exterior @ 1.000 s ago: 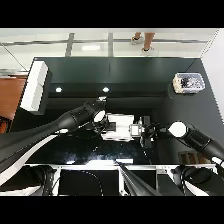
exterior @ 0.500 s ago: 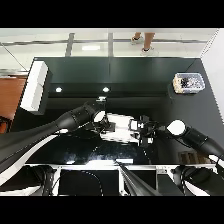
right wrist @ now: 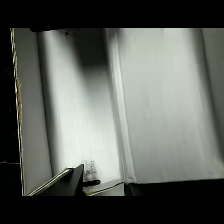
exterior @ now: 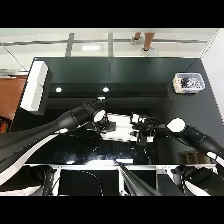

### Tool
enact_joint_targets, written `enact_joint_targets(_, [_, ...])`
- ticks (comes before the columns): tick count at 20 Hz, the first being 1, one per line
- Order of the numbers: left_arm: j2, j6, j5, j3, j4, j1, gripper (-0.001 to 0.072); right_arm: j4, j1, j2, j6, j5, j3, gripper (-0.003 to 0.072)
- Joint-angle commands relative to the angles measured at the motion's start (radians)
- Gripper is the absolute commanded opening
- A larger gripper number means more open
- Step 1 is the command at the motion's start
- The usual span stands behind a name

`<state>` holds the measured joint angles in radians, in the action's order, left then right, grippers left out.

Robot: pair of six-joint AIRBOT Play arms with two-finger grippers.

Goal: Fold the box and place the chain.

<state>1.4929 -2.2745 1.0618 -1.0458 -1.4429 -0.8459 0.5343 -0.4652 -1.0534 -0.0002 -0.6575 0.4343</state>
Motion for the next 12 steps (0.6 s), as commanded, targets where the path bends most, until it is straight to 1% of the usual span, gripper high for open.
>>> enact_joint_targets(1, [0.000,0.001,0.020,-0.001,-0.007,0.000,0.0029,0.100,0.047,0.044,0.049,-0.023,0.001,0.0226])
enact_joint_targets(2, [0.000,0.001,0.020,-0.001,-0.007,0.000,0.0029,0.117,0.051,0.054,0.049,-0.035,0.001,0.0291])
enact_joint_targets(3, [0.000,0.001,0.020,-0.001,-0.007,0.000,0.0029,0.126,0.052,0.061,0.050,-0.043,0.001,0.0461])
enact_joint_targets(4, [0.000,0.001,0.020,-0.001,-0.007,0.000,0.0029,0.133,0.052,0.065,0.049,-0.046,0.001,0.0593])
enact_joint_targets(7, [0.000,0.001,0.020,-0.001,-0.007,0.000,0.0029,0.201,0.052,0.068,0.049,-0.050,0.001,0.0602])
enact_joint_targets(9, [0.000,0.001,0.020,-0.001,-0.007,0.000,0.0029,0.261,0.052,0.068,0.047,-0.076,0.001,0.0602])
enact_joint_targets(11, [0.000,0.001,0.020,-0.001,-0.007,0.000,0.0029,0.266,0.051,0.068,0.042,-0.109,0.000,0.0601])
enact_joint_targets(12, [0.000,0.001,0.020,-0.001,-0.007,0.000,0.0029,0.240,0.051,0.067,0.041,-0.110,0.000,0.0601])
